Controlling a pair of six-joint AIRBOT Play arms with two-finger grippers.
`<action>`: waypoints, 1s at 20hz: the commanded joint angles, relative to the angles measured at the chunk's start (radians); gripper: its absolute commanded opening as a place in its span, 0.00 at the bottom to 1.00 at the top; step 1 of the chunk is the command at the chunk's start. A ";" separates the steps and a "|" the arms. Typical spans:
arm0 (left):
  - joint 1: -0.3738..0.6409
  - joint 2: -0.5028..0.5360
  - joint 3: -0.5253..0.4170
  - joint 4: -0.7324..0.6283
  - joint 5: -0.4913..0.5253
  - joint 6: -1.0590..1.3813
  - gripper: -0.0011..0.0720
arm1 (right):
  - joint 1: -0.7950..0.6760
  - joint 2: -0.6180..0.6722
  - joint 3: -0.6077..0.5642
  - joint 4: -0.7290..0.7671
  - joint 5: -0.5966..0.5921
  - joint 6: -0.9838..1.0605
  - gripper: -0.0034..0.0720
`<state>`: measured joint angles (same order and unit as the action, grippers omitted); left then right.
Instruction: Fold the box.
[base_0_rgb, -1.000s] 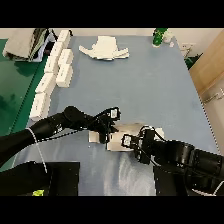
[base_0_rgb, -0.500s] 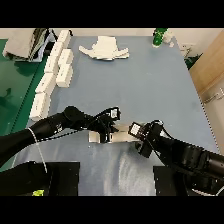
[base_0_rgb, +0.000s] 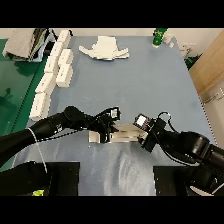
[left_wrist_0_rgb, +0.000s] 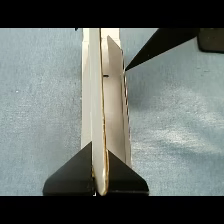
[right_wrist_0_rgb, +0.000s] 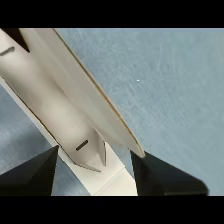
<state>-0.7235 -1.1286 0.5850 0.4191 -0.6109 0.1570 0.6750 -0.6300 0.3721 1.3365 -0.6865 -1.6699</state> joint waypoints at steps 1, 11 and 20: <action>0.000 0.000 0.000 0.000 0.000 0.000 0.03 | -0.187 -0.001 0.000 0.441 0.029 -0.594 1.00; 0.000 0.000 0.000 0.000 0.000 0.000 0.03 | -0.499 -0.317 0.113 0.888 -0.246 -1.306 1.00; 0.000 0.000 0.000 0.000 0.000 0.000 0.03 | -0.499 -0.251 0.117 0.742 -0.291 -1.253 0.99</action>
<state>-0.7235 -1.1290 0.5850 0.4191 -0.6113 0.1570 0.1787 -0.8970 0.4873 2.0907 -0.9527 -2.9398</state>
